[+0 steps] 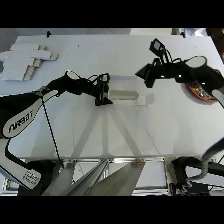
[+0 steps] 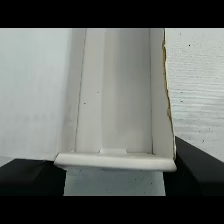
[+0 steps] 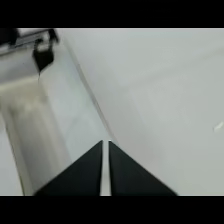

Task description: Fold the box and place the chain.

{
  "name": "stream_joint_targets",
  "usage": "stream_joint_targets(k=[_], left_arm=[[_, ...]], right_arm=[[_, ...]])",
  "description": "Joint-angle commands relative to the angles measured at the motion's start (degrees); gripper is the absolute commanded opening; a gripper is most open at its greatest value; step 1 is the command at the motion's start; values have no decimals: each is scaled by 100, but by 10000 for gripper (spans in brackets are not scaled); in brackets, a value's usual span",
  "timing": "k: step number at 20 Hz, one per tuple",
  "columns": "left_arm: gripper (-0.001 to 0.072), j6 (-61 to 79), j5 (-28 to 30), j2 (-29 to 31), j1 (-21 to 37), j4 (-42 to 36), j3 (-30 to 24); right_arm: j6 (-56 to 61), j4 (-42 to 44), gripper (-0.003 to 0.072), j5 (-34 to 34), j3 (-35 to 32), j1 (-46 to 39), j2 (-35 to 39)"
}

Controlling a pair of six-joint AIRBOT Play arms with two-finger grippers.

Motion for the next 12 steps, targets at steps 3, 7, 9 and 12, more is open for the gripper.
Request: stream_joint_targets(k=[3,7,9,12], left_arm=[[341,-9,7,0,2,-4,2],[341,-9,7,0,2,-2,2],[341,-9,7,0,2,-2,2],[341,-9,7,0,2,-4,2]], right_arm=[[-31,-2135,499,817,0,-195,-138],[-223,-2087,502,758,0,-63,-728],[-219,-2081,500,667,0,46,-1016],[-223,-1908,500,566,0,205,-1237]])
